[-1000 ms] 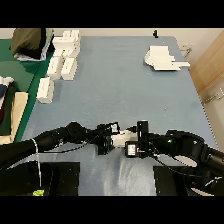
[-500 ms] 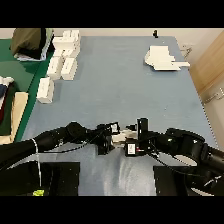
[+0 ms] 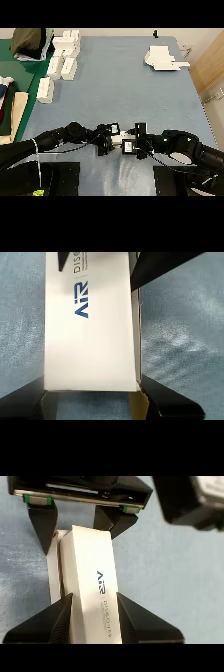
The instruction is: Fold the box.
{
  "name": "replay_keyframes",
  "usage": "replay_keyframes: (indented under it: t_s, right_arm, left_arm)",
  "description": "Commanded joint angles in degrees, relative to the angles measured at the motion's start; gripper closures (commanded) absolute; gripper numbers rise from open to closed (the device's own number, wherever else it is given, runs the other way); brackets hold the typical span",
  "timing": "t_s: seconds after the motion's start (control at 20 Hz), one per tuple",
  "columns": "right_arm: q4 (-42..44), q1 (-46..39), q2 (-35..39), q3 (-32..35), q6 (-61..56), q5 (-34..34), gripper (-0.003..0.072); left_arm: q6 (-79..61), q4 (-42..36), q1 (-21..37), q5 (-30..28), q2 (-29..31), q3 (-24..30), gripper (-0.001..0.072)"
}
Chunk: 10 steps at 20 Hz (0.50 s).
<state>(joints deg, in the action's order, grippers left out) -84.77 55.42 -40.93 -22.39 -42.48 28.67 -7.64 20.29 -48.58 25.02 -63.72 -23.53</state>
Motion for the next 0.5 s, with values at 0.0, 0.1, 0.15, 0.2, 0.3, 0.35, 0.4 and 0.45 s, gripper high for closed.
replay_keyframes:
  t_s: [0.0,0.1,0.15,0.2,0.3,0.35,0.4,0.45]
  right_arm:
    - [2.89,0.07,-0.04,-0.02,0.13,2.56,0.0283]
    - [3.76,0.07,0.98,-0.04,0.13,2.49,0.0283]
    - [4.04,0.07,1.84,-0.04,0.13,2.51,0.0283]
    - [4.11,0.07,2.91,-0.04,0.13,2.51,0.0283]
    - [4.07,0.04,5.11,-0.04,0.11,2.51,0.0282]
    - [4.07,0.04,6.08,-0.04,0.09,2.51,0.0282]
    - [4.07,0.04,6.86,-0.04,0.07,2.51,0.0282]
    - [4.07,0.04,7.08,-0.02,0.07,2.54,0.0283]
  left_arm:
    - [0.17,-0.11,-0.02,-0.44,0.02,0.02,0.0245]
    - [0.17,-0.11,-0.02,-0.44,0.02,0.00,0.0245]
    - [0.17,-0.11,-0.02,-0.44,0.02,0.00,0.0245]
    - [0.17,-0.11,-0.02,-0.44,0.02,0.00,0.0245]
    - [0.17,-0.11,-0.02,-0.44,0.02,0.02,0.0245]
    - [0.17,-0.11,-0.02,-0.44,0.02,0.00,0.0245]
    - [0.17,-0.11,-0.02,-0.44,0.02,0.00,0.0245]
    - [0.15,-0.11,-0.02,-0.44,0.02,0.00,0.0245]
